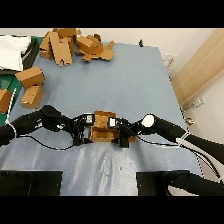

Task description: Fold the box.

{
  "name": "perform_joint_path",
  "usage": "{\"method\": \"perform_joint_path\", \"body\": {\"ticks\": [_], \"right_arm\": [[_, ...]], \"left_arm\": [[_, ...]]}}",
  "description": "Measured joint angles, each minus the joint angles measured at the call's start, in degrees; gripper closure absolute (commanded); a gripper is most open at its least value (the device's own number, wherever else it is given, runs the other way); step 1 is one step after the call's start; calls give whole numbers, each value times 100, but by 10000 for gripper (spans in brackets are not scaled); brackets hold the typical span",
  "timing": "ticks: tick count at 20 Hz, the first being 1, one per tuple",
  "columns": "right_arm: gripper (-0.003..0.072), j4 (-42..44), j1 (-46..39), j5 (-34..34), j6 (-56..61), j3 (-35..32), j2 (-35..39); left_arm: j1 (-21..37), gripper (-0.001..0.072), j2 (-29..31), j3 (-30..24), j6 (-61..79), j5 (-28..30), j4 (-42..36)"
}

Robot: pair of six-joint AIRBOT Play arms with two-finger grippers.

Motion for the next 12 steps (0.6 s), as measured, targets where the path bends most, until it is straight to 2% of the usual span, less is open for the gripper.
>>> {"method": "perform_joint_path", "body": {"ticks": [2,3,4,5,12], "right_arm": [[683,0,0,0,0,0,0],[683,0,0,0,0,-2,0],[683,0,0,0,-2,0,2],[683,0,0,0,0,0,0],[683,2,0,0,0,0,2]], "left_arm": [[-20,15,-33,-4,-4,26,24],[-35,58,-44,-4,-4,44,33],[-52,219,-55,-4,-13,59,42],[-66,258,-59,-4,-17,92,39],[-162,259,-90,0,33,122,68]]}}
